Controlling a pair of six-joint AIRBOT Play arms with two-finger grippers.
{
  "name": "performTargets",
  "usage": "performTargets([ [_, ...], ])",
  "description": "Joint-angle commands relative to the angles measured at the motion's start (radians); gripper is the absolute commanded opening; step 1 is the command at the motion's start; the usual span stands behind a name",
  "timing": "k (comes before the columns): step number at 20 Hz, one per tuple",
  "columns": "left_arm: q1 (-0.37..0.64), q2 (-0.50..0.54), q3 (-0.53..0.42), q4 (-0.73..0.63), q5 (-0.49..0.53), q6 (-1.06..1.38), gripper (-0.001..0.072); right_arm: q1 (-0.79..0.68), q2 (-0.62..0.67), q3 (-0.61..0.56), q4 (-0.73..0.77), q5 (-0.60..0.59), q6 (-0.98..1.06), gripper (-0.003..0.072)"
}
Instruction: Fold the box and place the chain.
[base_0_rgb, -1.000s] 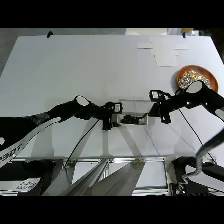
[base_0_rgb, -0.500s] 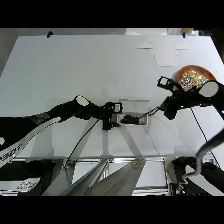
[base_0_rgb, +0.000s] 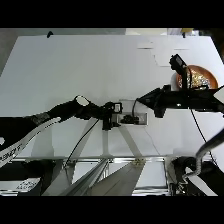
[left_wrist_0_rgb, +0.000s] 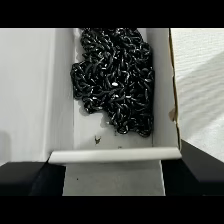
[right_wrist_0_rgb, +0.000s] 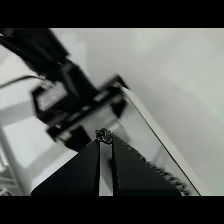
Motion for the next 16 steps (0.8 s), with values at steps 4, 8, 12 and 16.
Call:
performTargets([
  [4, 0.001, 0.001, 0.000, 0.000, 0.000, 0.000, 0.0170, 0.137, -0.020, 0.000, 0.043, -0.146, 0.011, 0.0018],
  [8, 0.001, 0.001, 0.000, 0.000, 0.000, 0.000, 0.0170, 0.137, -0.065, 0.000, 0.005, -0.153, 0.064, 0.0019],
  [12, 0.001, 0.001, 0.000, 0.000, 0.000, 0.000, 0.0170, 0.137, -0.069, 0.000, -0.110, -0.151, 0.114, 0.0019],
  [16, 0.001, 0.001, 0.000, 0.000, 0.000, 0.000, 0.0170, 0.137, -0.069, -0.002, -0.148, -0.148, 0.115, 0.0019],
])
